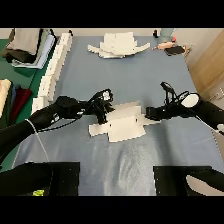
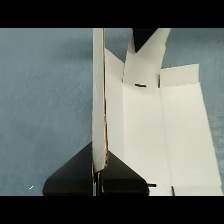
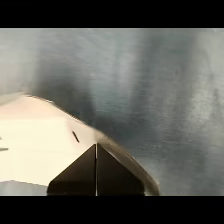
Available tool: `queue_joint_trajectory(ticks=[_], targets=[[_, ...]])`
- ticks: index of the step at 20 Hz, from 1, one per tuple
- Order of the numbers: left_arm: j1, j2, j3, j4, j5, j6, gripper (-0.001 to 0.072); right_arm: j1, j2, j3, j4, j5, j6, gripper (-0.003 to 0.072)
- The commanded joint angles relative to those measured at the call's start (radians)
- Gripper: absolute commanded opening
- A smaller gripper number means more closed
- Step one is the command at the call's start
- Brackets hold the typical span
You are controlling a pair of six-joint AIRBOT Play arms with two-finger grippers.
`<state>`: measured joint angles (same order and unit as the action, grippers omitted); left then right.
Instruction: Fold the box.
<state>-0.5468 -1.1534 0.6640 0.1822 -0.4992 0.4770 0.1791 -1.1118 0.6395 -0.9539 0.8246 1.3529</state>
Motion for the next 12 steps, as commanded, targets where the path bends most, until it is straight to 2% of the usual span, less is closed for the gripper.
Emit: queue_joint_trajectory(ticks=[1,2,5,12], targets=[[-0.002,0.032,0.000,-0.003,-0.066,0.004,0.0014,0.005,-0.063,-0.035,-0.014,-0.064,0.000,0.0000],[-0.002,0.032,-0.002,-0.003,-0.089,0.003,0.0014,0.006,-0.067,-0.035,-0.014,-0.074,0.000,0.0000],[-0.002,0.026,-0.015,-0.003,-0.047,0.003,0.0014,0.006,-0.045,-0.034,0.004,-0.031,-0.011,0.0000],[-0.002,0.025,-0.072,-0.003,-0.058,0.006,0.0014,0.008,0.106,-0.034,0.008,0.005,0.003,0.0000]])
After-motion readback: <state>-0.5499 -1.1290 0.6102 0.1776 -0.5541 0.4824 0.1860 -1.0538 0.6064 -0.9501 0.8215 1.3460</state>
